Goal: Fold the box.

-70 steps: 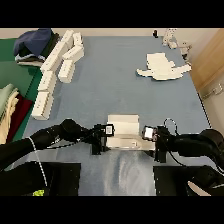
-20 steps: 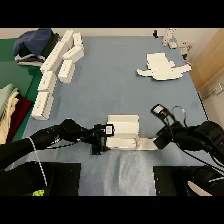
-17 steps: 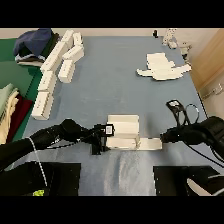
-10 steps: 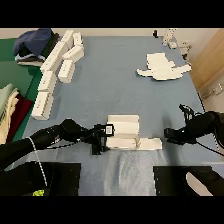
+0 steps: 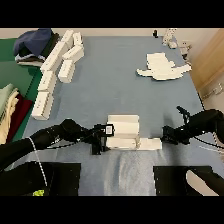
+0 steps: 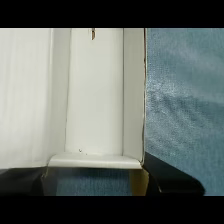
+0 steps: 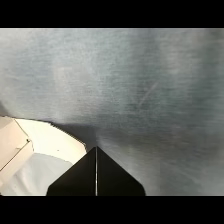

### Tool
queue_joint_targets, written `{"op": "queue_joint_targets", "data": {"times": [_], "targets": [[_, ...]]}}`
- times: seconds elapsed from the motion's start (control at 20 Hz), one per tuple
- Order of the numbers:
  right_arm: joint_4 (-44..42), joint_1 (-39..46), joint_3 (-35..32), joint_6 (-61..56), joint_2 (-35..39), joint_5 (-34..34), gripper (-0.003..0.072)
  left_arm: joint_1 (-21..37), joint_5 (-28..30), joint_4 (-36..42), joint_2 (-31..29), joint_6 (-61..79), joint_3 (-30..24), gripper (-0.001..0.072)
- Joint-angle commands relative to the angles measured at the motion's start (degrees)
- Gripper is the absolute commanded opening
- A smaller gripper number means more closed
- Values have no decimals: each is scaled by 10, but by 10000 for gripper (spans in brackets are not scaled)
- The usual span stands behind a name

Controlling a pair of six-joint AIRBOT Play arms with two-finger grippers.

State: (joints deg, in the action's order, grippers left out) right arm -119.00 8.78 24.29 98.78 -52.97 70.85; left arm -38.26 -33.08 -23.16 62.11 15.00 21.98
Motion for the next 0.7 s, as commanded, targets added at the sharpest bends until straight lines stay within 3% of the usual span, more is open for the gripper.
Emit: {"op": "queue_joint_targets", "data": {"times": [0.0,0.15,0.45,0.65], "targets": [[-38,3,-20,25,-5,6,1,0,0,0,0,0,0,510],[-99,0,-34,59,-5,24,1,0,0,0,0,0,0,510],[-107,-10,-35,59,22,34,1,0,0,0,0,0,0,510],[-115,-14,-46,58,23,4,1,0,0,0,0,0,0,510]]}}
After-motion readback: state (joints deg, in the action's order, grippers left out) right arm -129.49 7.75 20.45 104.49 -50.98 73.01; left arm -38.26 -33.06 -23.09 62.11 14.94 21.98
